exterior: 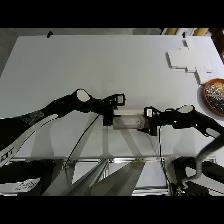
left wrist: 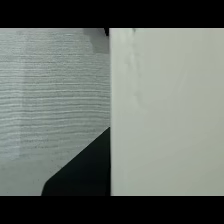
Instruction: Fold the box and place the chain.
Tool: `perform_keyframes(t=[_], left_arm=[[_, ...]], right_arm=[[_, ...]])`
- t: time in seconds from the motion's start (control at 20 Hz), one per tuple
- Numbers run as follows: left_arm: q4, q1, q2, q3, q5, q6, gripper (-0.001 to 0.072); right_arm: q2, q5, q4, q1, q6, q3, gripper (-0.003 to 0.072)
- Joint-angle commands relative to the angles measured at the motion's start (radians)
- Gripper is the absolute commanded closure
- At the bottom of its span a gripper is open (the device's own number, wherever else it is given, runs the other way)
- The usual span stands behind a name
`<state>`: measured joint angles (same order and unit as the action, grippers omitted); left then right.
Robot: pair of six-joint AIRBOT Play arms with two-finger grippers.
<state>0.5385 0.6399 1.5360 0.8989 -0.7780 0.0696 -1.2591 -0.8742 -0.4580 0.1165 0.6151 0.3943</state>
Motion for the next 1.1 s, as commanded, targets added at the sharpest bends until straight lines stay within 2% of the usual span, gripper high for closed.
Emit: perform_keyframes(t=[0.0,0.2,0.7,0.8,1.05], left_arm=[[0.001,0.0,0.0,0.0,-0.001,0.001,0.07],[0.001,0.0,0.0,0.0,-0.001,0.001,0.07],[0.001,0.0,0.0,0.0,-0.001,0.001,0.07],[0.001,0.0,0.0,0.0,-0.001,0.001,0.07],[0.001,0.0,0.0,0.0,-0.001,0.001,0.07]], right_arm=[[0.027,-0.008,0.01,-0.005,-0.043,0.0,-0.0017],[0.052,-0.058,0.01,-0.045,-0.042,0.001,-0.0019],[0.021,-0.027,0.014,-0.058,-0.004,0.001,-0.0012],[0.009,-0.027,0.015,-0.05,-0.004,0.001,0.0029],[-0.002,-0.026,0.031,-0.024,0.015,0.001,0.0031]])
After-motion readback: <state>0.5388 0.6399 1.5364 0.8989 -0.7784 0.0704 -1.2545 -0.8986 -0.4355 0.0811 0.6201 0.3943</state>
